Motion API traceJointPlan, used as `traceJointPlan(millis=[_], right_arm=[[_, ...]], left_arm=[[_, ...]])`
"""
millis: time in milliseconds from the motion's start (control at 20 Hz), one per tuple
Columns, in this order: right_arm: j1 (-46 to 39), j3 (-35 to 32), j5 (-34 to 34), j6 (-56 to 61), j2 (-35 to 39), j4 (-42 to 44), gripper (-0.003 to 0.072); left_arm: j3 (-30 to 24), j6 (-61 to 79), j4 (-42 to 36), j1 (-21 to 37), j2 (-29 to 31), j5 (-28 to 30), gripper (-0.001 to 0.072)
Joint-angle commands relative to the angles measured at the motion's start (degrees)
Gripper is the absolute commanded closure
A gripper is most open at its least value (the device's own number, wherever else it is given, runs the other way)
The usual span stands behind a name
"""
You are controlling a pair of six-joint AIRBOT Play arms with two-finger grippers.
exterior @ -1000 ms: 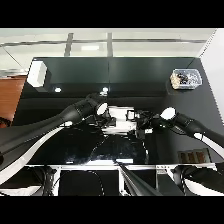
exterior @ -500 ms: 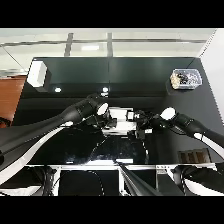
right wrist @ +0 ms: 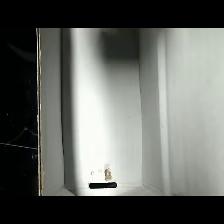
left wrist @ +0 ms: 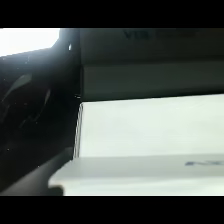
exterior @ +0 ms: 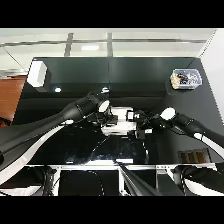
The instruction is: Fold the box and place the chain.
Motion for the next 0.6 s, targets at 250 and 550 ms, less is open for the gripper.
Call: traceJointPlan(millis=[250,550], right_arm=[[0.0,0.1,0.0,0.0,0.0,0.0,0.0549],[0.0,0.1,0.0,0.0,0.0,0.0,0.0549]], left_arm=[[0.3,-0.8,-0.2,0.0,-0.6,0.0,0.0685],[0.3,-0.7,-0.2,0.0,-0.6,0.1,0.0684]])
